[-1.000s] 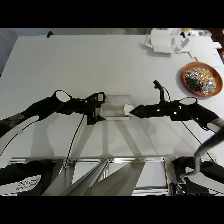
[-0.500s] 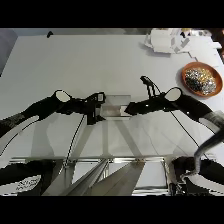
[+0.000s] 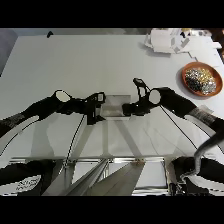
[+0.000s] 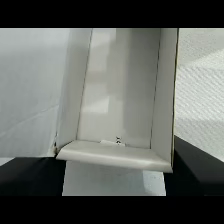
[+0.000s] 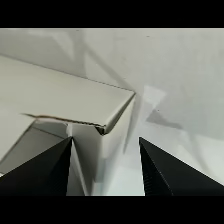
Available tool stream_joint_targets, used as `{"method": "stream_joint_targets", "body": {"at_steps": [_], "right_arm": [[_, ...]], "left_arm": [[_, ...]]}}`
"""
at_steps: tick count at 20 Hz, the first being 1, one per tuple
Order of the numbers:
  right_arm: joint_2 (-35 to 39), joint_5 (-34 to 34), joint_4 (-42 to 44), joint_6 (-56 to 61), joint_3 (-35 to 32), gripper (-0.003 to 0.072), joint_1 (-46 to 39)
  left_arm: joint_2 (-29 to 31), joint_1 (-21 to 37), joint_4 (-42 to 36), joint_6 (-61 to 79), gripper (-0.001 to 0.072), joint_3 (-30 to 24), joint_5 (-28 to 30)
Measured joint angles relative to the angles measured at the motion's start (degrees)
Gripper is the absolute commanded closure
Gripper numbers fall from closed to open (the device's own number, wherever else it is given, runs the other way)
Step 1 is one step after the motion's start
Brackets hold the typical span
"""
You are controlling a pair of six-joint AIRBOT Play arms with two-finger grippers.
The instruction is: Fold the box and place the chain.
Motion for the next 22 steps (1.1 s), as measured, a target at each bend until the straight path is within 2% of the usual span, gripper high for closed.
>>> {"method": "stream_joint_targets", "body": {"at_steps": [7,8,10,14,18,21,22], "right_arm": [[-2.8,3.9,-9.9,12.8,5.4,0.0236,5.5],[-3.6,4.8,-10.8,13.5,6.3,0.0280,6.2],[-5.4,6.7,-12.6,15.3,8.2,0.0293,7.6],[-7.8,9.3,-14.9,18.3,10.3,0.0406,9.1],[-8.5,11.5,-16.3,19.7,10.9,0.0599,9.6],[-8.9,12.3,-16.6,20.4,11.1,0.0671,9.7],[-9.1,12.3,-16.6,20.4,11.1,0.0671,9.7]], "left_arm": [[0.0,0.0,0.0,0.0,0.0259,0.0,0.0],[0.0,0.0,0.0,0.0,0.0259,0.0,0.0],[0.0,0.0,0.0,0.0,0.0259,0.0,0.0],[0.0,0.0,0.1,0.1,0.0259,0.0,-0.1],[0.0,0.0,0.2,0.1,0.0259,0.0,-0.3],[0.0,0.0,0.1,0.0,0.0259,0.0,-0.3],[0.0,0.0,0.1,0.0,0.0259,0.0,-0.3]]}}
